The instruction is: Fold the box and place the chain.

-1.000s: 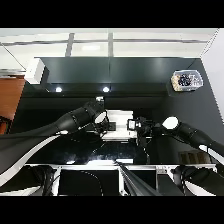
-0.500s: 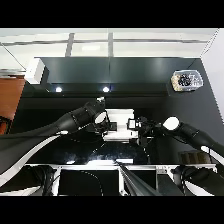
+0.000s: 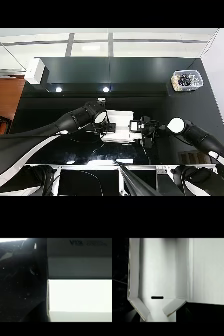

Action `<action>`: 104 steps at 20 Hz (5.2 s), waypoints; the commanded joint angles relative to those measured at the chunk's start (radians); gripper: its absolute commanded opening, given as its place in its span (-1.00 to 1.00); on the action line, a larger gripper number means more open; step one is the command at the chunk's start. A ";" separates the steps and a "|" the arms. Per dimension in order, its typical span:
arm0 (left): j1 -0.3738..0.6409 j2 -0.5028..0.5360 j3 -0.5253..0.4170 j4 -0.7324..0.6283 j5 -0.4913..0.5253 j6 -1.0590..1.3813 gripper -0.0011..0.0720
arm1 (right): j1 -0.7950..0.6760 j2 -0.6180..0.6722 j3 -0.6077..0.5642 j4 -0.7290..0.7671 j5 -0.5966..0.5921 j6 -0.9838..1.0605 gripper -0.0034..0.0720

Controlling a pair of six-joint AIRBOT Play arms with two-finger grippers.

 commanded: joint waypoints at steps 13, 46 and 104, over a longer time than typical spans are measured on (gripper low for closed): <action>0.001 0.000 0.000 -0.008 0.012 0.006 -0.89 | 0.001 -0.018 0.000 0.213 0.011 0.051 -0.43; 0.001 -0.001 0.000 -0.011 0.022 0.006 -0.89 | -0.745 0.119 -0.042 0.007 0.173 1.335 -0.89; 0.001 -0.001 0.000 -0.008 0.028 0.006 -0.89 | 0.313 -0.312 0.452 -0.618 0.337 2.269 0.19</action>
